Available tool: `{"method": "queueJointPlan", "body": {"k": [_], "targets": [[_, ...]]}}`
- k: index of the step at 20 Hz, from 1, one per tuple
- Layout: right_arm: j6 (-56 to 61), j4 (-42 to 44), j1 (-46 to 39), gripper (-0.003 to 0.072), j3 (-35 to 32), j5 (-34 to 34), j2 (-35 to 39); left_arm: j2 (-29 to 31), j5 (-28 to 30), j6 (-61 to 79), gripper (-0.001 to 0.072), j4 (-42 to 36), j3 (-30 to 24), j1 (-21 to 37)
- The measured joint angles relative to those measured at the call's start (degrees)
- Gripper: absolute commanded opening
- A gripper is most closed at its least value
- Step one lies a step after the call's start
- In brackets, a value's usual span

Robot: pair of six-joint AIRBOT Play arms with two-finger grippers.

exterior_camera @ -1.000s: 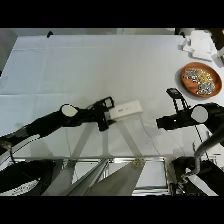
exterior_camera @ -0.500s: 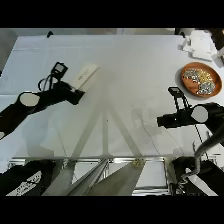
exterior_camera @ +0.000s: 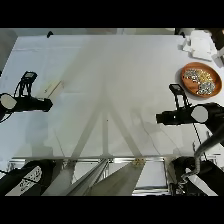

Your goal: Fold the box and place the chain.

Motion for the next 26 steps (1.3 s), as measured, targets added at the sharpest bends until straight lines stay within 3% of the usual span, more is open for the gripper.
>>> {"method": "queueJointPlan", "body": {"k": [2,3,5,14,21,26], "targets": [[0.0,0.2,0.0,0.0018,0.0,-0.5,0.0,0.0,-1.0,-1.0,0.0235,1.5,0.0,0.9],[0.0,0.3,0.0,0.0018,0.0,-0.7,0.0,0.0,-1.7,-1.3,0.0322,2.0,0.0,1.2],[0.0,0.3,0.0,0.0018,0.0,-0.9,0.0,0.0,-2.9,-1.7,0.0694,2.9,0.0,1.6],[0.0,0.4,0.0,0.0018,0.0,-1.2,0.0,1.9,-5.7,-2.3,0.0699,3.7,0.0,1.9],[0.0,0.4,0.0,0.0018,0.0,-1.3,0.0,12.7,-5.2,-2.1,0.0698,3.0,0.0,1.4],[0.0,0.4,0.0,0.0018,0.0,-1.3,0.0,18.8,-4.9,-2.0,0.0698,2.5,0.0,-2.3]]}}
